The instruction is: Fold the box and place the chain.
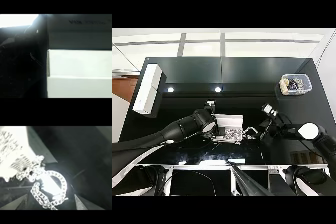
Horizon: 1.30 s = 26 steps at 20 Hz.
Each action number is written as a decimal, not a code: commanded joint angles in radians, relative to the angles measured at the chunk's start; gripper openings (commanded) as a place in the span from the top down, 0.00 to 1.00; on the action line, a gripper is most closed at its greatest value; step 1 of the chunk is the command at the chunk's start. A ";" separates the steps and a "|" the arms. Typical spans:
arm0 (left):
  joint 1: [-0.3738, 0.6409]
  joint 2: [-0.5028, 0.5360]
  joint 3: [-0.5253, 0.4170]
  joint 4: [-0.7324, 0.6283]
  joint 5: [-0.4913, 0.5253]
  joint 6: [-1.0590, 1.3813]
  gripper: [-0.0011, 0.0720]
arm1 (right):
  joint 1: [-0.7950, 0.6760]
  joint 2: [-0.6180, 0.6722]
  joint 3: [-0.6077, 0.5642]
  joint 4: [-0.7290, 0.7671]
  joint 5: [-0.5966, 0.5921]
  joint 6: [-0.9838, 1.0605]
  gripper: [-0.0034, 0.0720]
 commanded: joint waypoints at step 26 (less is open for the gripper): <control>0.001 0.000 0.000 0.000 0.000 0.000 0.94 | 0.032 -0.142 0.091 -0.024 0.073 -0.103 0.89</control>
